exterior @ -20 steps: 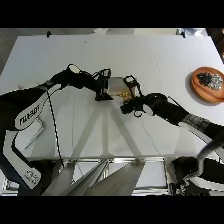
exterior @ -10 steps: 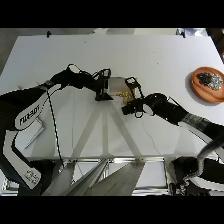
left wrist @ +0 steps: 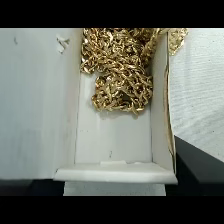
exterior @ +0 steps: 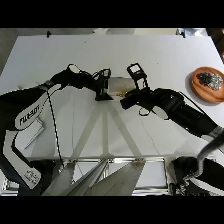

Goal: Fold the box and place the chain.

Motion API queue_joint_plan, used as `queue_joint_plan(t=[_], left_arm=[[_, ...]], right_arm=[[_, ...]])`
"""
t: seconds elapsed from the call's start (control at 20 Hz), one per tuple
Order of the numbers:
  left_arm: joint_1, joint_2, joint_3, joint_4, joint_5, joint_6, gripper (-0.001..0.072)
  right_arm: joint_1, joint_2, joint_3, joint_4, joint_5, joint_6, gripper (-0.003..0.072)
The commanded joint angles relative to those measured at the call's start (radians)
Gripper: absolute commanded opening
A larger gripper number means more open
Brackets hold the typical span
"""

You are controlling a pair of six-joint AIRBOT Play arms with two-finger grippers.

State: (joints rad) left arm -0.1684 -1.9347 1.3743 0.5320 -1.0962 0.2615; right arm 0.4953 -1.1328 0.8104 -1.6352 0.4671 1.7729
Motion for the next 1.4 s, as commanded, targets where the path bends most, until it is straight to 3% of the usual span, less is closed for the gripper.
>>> queue_joint_plan(t=[0.0, 0.15, 0.35, 0.4, 0.5, 0.7, 0.85, 1.0, 1.35], left_arm=[[0.0, -0.001, 0.0, 0.0, 0.0, 0.0, 0.0218], [0.0, -0.001, 0.0, 0.0, 0.001, 0.0, 0.0218], [0.0, -0.001, 0.0, 0.0, 0.0, 0.0, 0.0218], [0.0, -0.001, 0.0, 0.0, 0.0, 0.0, 0.0218], [0.0, -0.001, 0.0, 0.0, 0.0, 0.0, 0.0218], [0.0, -0.001, 0.0, 0.0, 0.0, 0.0, 0.0218], [0.0, -0.001, 0.0, 0.0, 0.0, 0.0, 0.0218], [0.0, -0.001, 0.0, 0.0, 0.0, 0.0, 0.0218], [0.0, -0.001, 0.0, 0.0, 0.0, 0.0, 0.0218]], right_arm=[[-0.026, 0.027, 0.009, -0.044, -0.105, -0.005, 0.0008], [-0.084, -0.001, 0.009, -0.044, -0.124, -0.005, 0.0008], [-0.14, -0.113, 0.009, -0.044, -0.065, -0.029, 0.001], [-0.14, -0.137, 0.009, -0.043, -0.047, -0.031, 0.0048], [-0.117, -0.15, 0.009, -0.043, -0.018, -0.032, 0.0292], [-0.063, -0.092, 0.009, -0.043, -0.004, -0.108, 0.0297], [-0.045, -0.037, 0.007, -0.043, 0.101, -0.108, 0.0297], [-0.014, -0.031, -0.018, -0.042, 0.188, -0.234, 0.0298], [0.013, -0.068, -0.081, -0.028, 0.122, -0.393, 0.0297]])
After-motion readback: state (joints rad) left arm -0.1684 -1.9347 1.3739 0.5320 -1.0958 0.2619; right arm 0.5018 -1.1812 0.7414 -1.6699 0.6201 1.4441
